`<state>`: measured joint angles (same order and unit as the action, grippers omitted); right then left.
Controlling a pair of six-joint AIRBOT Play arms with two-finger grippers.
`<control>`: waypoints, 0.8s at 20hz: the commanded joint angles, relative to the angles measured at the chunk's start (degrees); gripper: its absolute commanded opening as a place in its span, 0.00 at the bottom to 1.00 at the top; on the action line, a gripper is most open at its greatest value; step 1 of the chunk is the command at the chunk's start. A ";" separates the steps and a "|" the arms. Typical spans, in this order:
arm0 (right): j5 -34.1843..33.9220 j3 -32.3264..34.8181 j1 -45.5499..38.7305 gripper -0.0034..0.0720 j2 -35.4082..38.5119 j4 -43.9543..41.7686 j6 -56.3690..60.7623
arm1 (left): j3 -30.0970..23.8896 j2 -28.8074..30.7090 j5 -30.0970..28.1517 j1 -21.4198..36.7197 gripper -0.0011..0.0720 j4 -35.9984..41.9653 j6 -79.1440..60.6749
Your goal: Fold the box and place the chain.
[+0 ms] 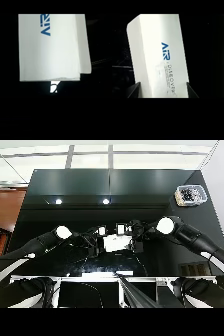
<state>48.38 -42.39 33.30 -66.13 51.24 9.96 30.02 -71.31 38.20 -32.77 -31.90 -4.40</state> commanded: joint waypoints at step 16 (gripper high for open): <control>0.42 -0.02 0.02 0.69 2.40 0.00 0.13 | -0.02 0.00 -0.04 -0.04 0.51 0.00 -0.02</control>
<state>48.66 -42.37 33.30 -64.23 51.31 9.87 30.02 -71.31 38.17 -32.77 -31.88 -4.38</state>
